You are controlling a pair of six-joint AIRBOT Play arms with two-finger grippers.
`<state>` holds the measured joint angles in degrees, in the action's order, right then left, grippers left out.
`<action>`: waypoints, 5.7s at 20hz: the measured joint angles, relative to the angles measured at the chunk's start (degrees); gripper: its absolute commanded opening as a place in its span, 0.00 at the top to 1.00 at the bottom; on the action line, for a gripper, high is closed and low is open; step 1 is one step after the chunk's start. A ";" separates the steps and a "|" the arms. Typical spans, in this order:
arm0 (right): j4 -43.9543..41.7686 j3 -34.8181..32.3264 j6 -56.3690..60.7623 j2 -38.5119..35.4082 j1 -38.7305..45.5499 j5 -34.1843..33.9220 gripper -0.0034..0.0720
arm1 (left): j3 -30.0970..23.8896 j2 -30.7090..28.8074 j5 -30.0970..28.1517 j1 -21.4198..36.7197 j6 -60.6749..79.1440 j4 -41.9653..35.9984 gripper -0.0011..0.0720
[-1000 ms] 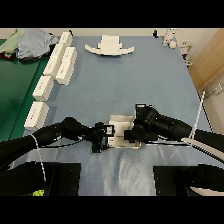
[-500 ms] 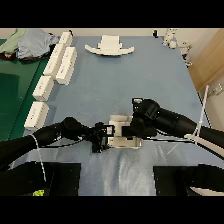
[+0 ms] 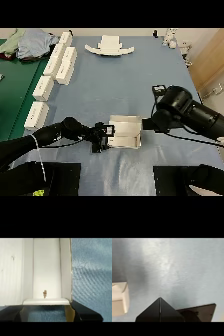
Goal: Fold the box.
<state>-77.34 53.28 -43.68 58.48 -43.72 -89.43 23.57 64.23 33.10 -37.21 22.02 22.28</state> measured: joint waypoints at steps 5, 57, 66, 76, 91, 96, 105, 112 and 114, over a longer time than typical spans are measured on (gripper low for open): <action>-18.69 -5.53 -20.13 2.03 21.09 13.22 0.95 | 0.00 0.00 0.00 0.00 0.00 0.00 0.17; -38.64 -25.16 -99.93 -10.05 -8.61 53.57 0.20 | 0.02 0.00 0.00 0.00 0.00 0.00 0.17; -31.78 -25.31 -102.18 -10.01 -8.76 56.48 0.20 | 0.02 0.00 -0.09 0.00 -0.04 -0.02 0.17; -30.73 -25.29 -102.33 -12.02 -8.76 59.63 0.20 | 0.00 0.00 -0.04 0.02 0.00 0.00 0.17; -27.85 -25.31 -102.36 -12.09 -8.79 64.59 0.20 | 0.02 0.00 -0.07 0.11 -0.04 -0.04 0.17; -27.32 -25.31 -102.36 -12.09 -8.79 65.57 0.20 | 0.02 0.00 -0.04 0.07 0.00 -0.02 0.17; -26.56 -25.38 -102.33 -11.23 -8.79 65.81 0.20 | 0.02 0.00 -0.02 0.07 0.00 -0.02 0.17; -27.28 -25.40 -102.33 -10.34 -8.76 64.59 0.20 | 0.02 0.00 0.00 0.07 0.09 0.02 0.17; -27.89 -25.40 -102.33 -10.27 -8.76 64.02 0.21 | 0.02 0.00 0.07 0.07 0.09 0.02 0.17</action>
<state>-105.23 27.88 -146.02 48.21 -52.49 -25.41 23.59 64.23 33.17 -37.15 22.11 22.31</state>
